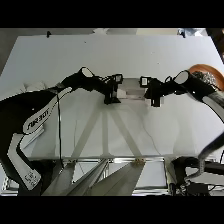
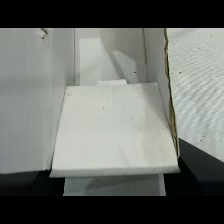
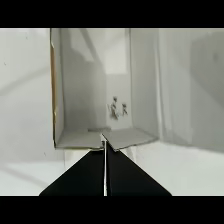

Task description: Fold the box and place the chain.

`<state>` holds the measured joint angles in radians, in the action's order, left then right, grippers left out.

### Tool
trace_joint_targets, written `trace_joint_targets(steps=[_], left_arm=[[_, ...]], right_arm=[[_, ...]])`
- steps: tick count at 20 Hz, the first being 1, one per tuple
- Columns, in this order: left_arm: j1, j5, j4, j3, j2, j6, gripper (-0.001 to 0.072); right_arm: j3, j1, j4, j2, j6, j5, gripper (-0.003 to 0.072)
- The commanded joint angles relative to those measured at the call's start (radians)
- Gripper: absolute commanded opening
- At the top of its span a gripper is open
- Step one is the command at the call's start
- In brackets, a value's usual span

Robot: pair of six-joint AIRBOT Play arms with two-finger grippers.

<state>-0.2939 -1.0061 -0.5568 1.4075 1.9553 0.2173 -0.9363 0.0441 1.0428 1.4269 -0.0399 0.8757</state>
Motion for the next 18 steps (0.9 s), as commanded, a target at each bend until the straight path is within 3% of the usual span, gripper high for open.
trace_joint_targets(steps=[1,4,7,12,18], left_arm=[[0.0,0.0,-0.001,0.001,0.0,0.0,0.0321],[0.001,0.0,0.0,0.001,0.0,0.0,0.0321],[0.0,0.0,0.0,0.001,0.0,0.0,0.0321],[0.0,0.0,0.0,0.001,0.0,0.0,0.0321],[0.0,0.0,0.0,0.001,0.0,0.0,0.0321]], right_arm=[[0.0,0.0,0.202,-0.069,0.199,-0.003,0.0018],[0.0,0.042,0.317,-0.118,0.476,-0.01,0.0019],[0.0,0.177,0.332,-0.116,0.685,0.03,0.0015],[0.0,0.381,0.222,-0.045,0.805,0.151,0.0015],[0.0,0.378,-0.024,0.07,0.811,0.192,0.0015]])
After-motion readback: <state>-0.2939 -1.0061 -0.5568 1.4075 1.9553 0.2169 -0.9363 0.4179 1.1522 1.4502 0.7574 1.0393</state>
